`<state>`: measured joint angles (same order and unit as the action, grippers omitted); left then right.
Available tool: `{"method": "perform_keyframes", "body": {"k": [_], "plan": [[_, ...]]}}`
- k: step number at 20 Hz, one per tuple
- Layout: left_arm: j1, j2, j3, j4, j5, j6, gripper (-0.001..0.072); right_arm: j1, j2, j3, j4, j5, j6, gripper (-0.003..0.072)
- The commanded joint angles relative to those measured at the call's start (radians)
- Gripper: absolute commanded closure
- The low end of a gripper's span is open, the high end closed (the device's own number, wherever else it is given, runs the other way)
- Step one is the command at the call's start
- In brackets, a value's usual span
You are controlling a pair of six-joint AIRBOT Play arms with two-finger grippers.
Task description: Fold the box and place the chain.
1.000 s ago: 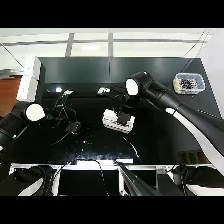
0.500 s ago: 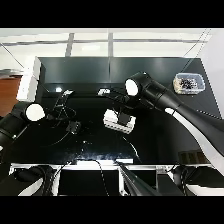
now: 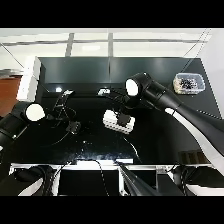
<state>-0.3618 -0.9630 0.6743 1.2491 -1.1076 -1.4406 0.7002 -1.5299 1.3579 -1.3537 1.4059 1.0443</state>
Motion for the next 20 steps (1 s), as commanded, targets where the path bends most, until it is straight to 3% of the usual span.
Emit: {"method": "perform_keyframes", "body": {"k": [1,2,3,4,9,12,13,15,17,20], "plan": [[0.000,-0.001,0.000,0.000,0.000,0.000,0.0011,0.000,0.000,-0.023,0.010,0.003,0.000,0.0419],[0.000,-0.001,0.000,0.000,0.000,0.000,0.0011,0.000,0.000,-0.027,0.012,0.003,0.000,0.0418],[0.000,-0.001,0.000,0.000,0.000,0.000,0.0011,0.000,0.000,-0.029,0.014,0.003,0.000,0.0350],[0.000,-0.001,0.000,0.000,0.000,0.000,0.0011,0.000,0.000,-0.029,0.013,0.003,0.000,0.0205],[0.000,-0.001,0.000,0.000,0.000,0.000,0.0011,-0.007,0.035,-0.009,-0.005,0.036,0.055,0.0202],[0.000,-0.001,0.000,0.000,0.000,0.000,0.0011,-0.057,0.132,0.001,-0.006,0.101,0.190,0.0203],[0.000,-0.001,0.000,-0.001,0.000,0.000,0.0011,-0.090,0.168,-0.008,0.011,0.143,0.243,0.0279],[0.000,-0.001,0.000,0.000,0.000,0.002,0.0011,-0.179,0.273,-0.116,0.097,0.120,0.325,0.0672],[0.000,-0.001,0.000,-0.001,0.000,0.002,0.0011,-0.249,0.393,-0.311,0.212,-0.045,0.403,0.0662],[0.000,-0.001,0.000,-0.008,0.005,0.002,0.0011,-0.257,0.476,-0.598,0.554,-0.442,0.482,0.0662]]}}
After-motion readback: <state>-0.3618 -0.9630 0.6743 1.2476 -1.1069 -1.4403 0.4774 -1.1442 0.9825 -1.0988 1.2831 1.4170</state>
